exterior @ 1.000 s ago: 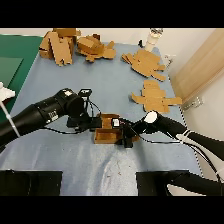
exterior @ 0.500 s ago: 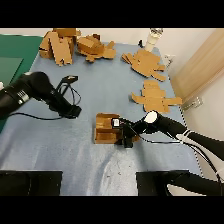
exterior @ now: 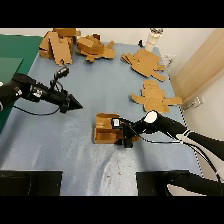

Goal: Fold the box.

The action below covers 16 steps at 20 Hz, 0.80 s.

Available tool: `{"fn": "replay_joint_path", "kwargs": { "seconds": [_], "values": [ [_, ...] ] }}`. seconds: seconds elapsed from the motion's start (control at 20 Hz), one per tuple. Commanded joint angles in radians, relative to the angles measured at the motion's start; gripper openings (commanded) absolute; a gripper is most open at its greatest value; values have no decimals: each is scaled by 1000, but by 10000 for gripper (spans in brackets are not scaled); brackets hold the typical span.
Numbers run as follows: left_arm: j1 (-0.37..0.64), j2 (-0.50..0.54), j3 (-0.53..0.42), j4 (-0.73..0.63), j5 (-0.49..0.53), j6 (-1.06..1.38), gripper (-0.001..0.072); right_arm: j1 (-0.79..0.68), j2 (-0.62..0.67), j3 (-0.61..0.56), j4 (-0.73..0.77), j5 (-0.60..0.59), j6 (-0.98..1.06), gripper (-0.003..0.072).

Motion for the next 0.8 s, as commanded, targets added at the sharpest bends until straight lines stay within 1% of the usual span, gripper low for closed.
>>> {"fn": "replay_joint_path", "kwargs": {
  "seconds": [0.0, 0.05, 0.1, 0.15, 0.2, 0.25, 0.4, 0.5, 0.65, 0.75],
  "values": [
    [-79, -8, -63, 93, -69, 222, 10, 0, 0, 0, 1, 0, 0, 467],
    [-118, -10, -81, 170, -42, 219, 79, 0, 0, 0, 1, -1, 0, 467],
    [-160, -10, -100, 218, 24, 194, 497, 0, 0, 0, 1, -4, 0, 467],
    [-194, -10, -114, 233, 93, 148, 718, 0, 0, 0, 1, -10, 0, 467],
    [-224, -10, -121, 256, 139, 116, 718, 0, 0, 0, 0, -14, 0, 467],
    [-252, -10, -124, 269, 155, 101, 717, 0, 0, 0, 0, -14, 0, 467],
    [-327, -9, -124, 272, 155, 84, 718, 0, 0, 0, 0, -19, 0, 467],
    [-367, -9, -124, 272, 182, 68, 718, 0, 0, 0, 0, -18, 0, 467],
    [-403, -9, -124, 272, 185, -2, 718, 0, 0, 0, 0, -19, 0, 467],
    [-404, -8, -124, 272, 181, -24, 718, 0, 0, 0, 0, -19, 0, 467]
  ]
}}
